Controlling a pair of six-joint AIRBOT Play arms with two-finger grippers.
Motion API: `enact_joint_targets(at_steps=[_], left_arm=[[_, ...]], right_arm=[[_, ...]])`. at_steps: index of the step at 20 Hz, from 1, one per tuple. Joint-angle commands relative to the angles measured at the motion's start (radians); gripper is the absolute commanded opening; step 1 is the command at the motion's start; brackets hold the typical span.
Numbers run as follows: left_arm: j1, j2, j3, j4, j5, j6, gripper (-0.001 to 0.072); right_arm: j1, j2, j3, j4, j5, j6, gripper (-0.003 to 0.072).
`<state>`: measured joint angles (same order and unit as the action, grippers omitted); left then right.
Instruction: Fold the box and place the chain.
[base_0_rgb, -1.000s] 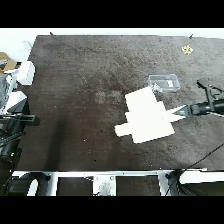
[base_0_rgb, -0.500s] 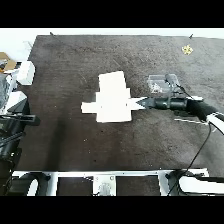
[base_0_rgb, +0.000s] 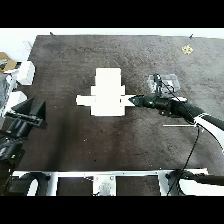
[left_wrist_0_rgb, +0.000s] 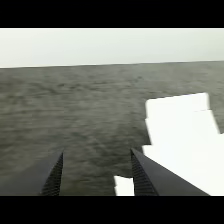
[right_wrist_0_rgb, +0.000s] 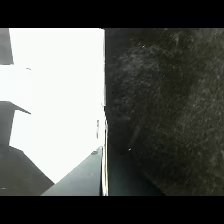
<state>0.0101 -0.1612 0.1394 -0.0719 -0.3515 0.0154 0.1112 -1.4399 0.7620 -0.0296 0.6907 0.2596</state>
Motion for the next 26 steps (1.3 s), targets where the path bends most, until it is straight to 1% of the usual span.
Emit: enact_joint_targets(at_steps=[1, 4, 6, 10, 13, 15, 16, 17, 18, 19, 20, 22, 24, 26], left_arm=[[0.0, -0.123, 0.074, -0.019, -0.17, -0.015, 0.0455], [-0.004, -0.388, 0.223, -0.018, -0.325, -0.007, 0.0455], [-0.004, -0.57, 0.33, 0.002, -0.404, -0.007, 0.0455], [-0.004, -0.931, 0.574, 0.1, -0.565, -0.062, 0.0456], [-0.014, -1.172, 0.797, 0.215, -0.633, -0.146, 0.0456], [-0.057, -1.307, 0.958, 0.355, -0.647, -0.241, 0.0456], [-0.084, -1.38, 1.053, 0.463, -0.667, -0.295, 0.0457], [-0.109, -1.455, 1.148, 0.566, -0.7, -0.356, 0.0456], [-0.127, -1.522, 1.234, 0.629, -0.745, -0.42, 0.0457], [-0.141, -1.59, 1.318, 0.665, -0.789, -0.469, 0.0456], [-0.149, -1.648, 1.39, 0.673, -0.822, -0.505, 0.0456], [-0.151, -1.748, 1.519, 0.682, -0.85, -0.563, 0.0455], [-0.151, -1.827, 1.626, 0.722, -0.881, -0.603, 0.0455], [-0.151, -1.894, 1.711, 0.726, -0.927, -0.638, 0.0455]], right_arm=[[0.047, -0.009, -0.001, 0.004, -0.104, -0.065, 0.0002], [0.057, -0.045, 0.0, 0.02, -0.097, -0.066, 0.0002], [0.053, -0.046, 0.0, 0.026, -0.097, -0.066, 0.0002], [0.053, -0.043, 0.0, 0.028, -0.092, -0.084, 0.0002], [0.051, -0.033, 0.0, 0.028, -0.093, -0.084, 0.0002], [0.051, -0.033, 0.0, 0.027, -0.093, -0.085, 0.0002], [0.051, -0.033, 0.0, 0.027, -0.094, -0.085, 0.0002], [0.051, -0.033, 0.0, 0.027, -0.094, -0.086, 0.0002], [0.051, -0.033, 0.0, 0.027, -0.093, -0.099, 0.0003], [0.051, -0.033, 0.0, 0.027, -0.093, -0.107, 0.0002], [0.051, -0.033, 0.0, 0.028, -0.096, -0.107, 0.0002], [0.051, -0.033, 0.0, 0.027, -0.097, -0.115, 0.0002], [0.051, -0.033, 0.0, 0.027, -0.097, -0.115, 0.0002], [0.051, -0.033, 0.0, 0.028, -0.097, -0.133, 0.0002]])
